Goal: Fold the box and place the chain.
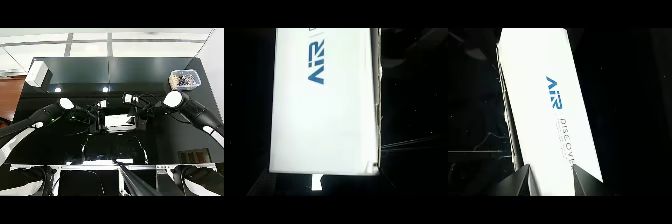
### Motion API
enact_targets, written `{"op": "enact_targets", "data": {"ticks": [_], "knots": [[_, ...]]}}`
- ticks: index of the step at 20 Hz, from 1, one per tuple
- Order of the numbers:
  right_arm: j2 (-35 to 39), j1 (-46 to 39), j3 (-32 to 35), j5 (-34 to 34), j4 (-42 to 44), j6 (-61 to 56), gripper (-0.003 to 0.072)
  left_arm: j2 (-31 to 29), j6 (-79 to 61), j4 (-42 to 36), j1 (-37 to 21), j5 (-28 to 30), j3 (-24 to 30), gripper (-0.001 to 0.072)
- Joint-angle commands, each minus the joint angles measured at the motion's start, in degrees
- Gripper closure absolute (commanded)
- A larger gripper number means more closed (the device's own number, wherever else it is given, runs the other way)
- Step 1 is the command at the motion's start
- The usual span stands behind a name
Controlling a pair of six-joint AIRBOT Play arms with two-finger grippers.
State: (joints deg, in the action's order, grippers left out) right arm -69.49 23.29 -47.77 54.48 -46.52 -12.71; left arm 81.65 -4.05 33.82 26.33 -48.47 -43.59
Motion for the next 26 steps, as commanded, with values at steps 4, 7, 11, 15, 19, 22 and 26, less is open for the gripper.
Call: {"op": "enact_targets", "data": {"ticks": [4,7,11,15,19,22,26], "knots": [[-0.37,0.04,0.02,-0.24,0.0,-0.57,0.0378,0.04,-0.02,0.02,0.04,0.02,0.04,0.0245],[-0.37,0.04,0.02,0.74,-0.02,-0.57,0.0368,0.04,-0.02,0.02,0.04,0.02,0.04,0.0245],[-0.37,0.04,0.02,0.79,-0.02,-0.76,0.0303,0.04,-0.02,0.02,0.04,0.02,0.04,0.0245],[-0.37,0.04,0.02,0.81,-0.02,-1.86,0.0291,0.04,-0.02,0.02,0.04,0.02,0.04,0.0245],[-0.37,0.04,0.02,1.2,0.0,-3.19,0.03,0.04,-0.02,0.02,0.04,0.02,0.04,0.0245],[-0.55,0.04,1.05,1.79,-0.07,-3.19,0.0299,0.04,-0.02,0.02,0.04,0.02,0.04,0.0245],[-0.42,0.04,2.97,0.24,0.59,-3.41,0.0299,0.04,-0.02,0.02,0.04,0.02,0.04,0.0245]]}}
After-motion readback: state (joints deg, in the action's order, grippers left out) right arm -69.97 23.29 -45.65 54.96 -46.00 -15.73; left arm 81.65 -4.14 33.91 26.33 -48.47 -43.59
